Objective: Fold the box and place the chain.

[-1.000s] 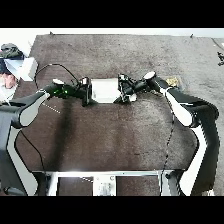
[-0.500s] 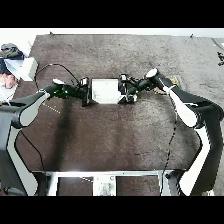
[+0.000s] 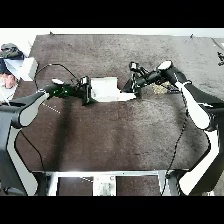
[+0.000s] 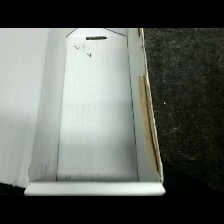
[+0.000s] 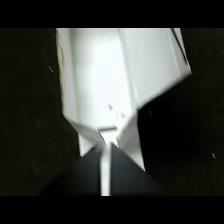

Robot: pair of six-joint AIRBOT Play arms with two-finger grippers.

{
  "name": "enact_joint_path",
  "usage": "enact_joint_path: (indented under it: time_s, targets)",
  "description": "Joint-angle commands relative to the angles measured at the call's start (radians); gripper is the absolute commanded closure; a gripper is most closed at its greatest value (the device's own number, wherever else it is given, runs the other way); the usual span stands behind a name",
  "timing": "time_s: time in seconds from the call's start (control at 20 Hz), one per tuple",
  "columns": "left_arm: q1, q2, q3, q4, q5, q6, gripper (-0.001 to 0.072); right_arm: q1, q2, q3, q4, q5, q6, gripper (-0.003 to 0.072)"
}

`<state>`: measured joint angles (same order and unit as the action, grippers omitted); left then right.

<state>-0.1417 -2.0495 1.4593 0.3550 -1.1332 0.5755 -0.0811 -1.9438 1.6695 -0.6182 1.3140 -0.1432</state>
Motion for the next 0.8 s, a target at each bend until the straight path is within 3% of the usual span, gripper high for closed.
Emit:
enact_joint_path:
  time_s: [0.0,0.5,0.75]
  targets:
    - [-0.001,-0.001,0.0,0.002,-0.002,0.002,0.0435,0.003,0.015,0.001,0.195,0.113,0.013,0.0696]
    - [-0.001,-0.001,0.0,0.002,-0.002,0.002,0.0435,0.102,-0.052,0.001,0.222,-0.317,0.013,0.0697]
    - [-0.001,-0.001,0.0,0.002,-0.002,0.002,0.0435,0.101,-0.068,0.001,0.169,-0.345,0.011,0.0697]
